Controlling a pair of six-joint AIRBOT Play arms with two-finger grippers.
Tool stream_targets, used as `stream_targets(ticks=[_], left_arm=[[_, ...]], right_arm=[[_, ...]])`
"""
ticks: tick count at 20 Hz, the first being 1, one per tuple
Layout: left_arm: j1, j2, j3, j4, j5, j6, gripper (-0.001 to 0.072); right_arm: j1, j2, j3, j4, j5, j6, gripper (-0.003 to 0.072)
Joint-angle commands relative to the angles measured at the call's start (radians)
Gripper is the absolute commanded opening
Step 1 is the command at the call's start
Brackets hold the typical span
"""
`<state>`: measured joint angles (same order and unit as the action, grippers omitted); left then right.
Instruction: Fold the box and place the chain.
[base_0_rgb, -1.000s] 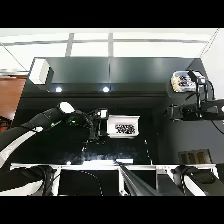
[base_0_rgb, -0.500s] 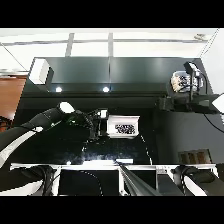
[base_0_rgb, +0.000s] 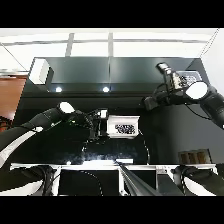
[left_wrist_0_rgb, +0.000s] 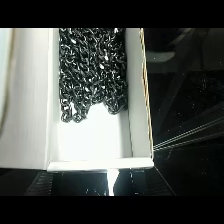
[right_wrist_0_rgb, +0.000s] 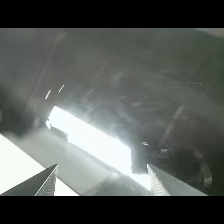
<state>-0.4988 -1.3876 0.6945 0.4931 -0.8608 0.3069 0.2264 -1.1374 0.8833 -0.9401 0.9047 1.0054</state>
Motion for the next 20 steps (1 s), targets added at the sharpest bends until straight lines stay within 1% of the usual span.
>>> stream_targets(ticks=[1, 3, 6, 8, 13, 16, 20], left_arm=[[0.000, -0.001, 0.000, 0.000, 0.000, 0.000, 0.0459], [0.000, -0.001, 0.000, 0.000, 0.000, 0.000, 0.0459], [0.000, -0.001, 0.000, 0.000, 0.000, 0.000, 0.0459], [0.000, -0.001, 0.000, 0.000, 0.000, 0.000, 0.0460], [0.000, -0.001, 0.000, 0.000, 0.000, 0.000, 0.0459], [0.000, -0.001, 0.000, 0.000, 0.001, 0.000, 0.0460], [0.000, -0.001, 0.000, 0.000, 0.000, 0.000, 0.0459]], right_arm=[[0.043, -0.021, 0.007, 0.080, 0.090, -0.429, 0.0648], [0.059, -0.019, 0.010, 0.157, 0.164, -0.566, 0.0648], [0.081, -0.018, 0.030, 0.163, 0.301, -0.573, 0.0648], [0.081, -0.018, 0.031, 0.172, 0.356, -0.573, 0.0648], [0.081, -0.019, 0.031, 0.172, 0.367, -0.581, 0.0647], [0.082, -0.021, 0.029, 0.137, 0.367, -0.596, 0.0647], [0.105, -0.021, -0.019, 0.128, 0.325, -0.615, 0.0647]])
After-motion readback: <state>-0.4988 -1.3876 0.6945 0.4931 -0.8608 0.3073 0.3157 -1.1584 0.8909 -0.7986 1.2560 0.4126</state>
